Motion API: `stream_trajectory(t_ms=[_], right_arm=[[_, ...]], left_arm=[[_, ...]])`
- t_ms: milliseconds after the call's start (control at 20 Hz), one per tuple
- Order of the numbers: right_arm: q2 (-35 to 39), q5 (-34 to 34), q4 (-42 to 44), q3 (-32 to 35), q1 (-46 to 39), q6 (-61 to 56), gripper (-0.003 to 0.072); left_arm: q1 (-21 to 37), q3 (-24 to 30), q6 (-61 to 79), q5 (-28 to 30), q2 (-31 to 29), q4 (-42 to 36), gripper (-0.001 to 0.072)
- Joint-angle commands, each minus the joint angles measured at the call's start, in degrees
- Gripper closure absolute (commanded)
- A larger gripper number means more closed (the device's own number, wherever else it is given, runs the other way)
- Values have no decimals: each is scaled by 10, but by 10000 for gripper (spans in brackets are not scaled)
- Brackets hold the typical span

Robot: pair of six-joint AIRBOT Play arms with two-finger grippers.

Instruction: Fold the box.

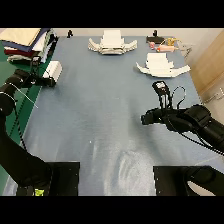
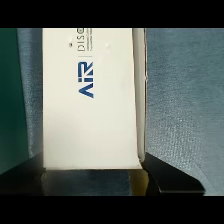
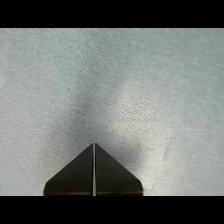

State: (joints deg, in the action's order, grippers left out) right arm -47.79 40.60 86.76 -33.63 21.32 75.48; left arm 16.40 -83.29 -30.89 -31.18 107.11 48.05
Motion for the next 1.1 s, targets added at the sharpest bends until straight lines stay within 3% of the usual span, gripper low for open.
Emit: stream_trajectory(t_ms=[0, 100, 150, 200, 450, 900, 950, 1050], right_arm=[[0, 0, 0, 0, 0, 0, 663], [0, 0, 0, 0, 0, 0, 663], [0, 0, 0, 0, 0, 0, 663], [0, 0, 0, 0, 0, 0, 663], [0, 0, 0, 0, 0, 0, 663], [0, 0, 0, 0, 0, 0, 663], [0, 0, 0, 0, 0, 0, 663], [0, 0, 0, 0, 0, 0, 663]], left_arm=[[0, 0, 0, -2, 0, -5, 513], [0, 0, 0, -3, 0, -5, 511], [1, 0, 0, -4, -1, -5, 309], [1, -1, -7, -5, -3, -5, 23], [3, -1, -7, -46, -45, 26, 13], [11, -1, -66, -279, -257, 102, 14], [8, -1, -103, -313, -282, 99, 65], [-3, -1, -158, -391, -318, 92, 655]])
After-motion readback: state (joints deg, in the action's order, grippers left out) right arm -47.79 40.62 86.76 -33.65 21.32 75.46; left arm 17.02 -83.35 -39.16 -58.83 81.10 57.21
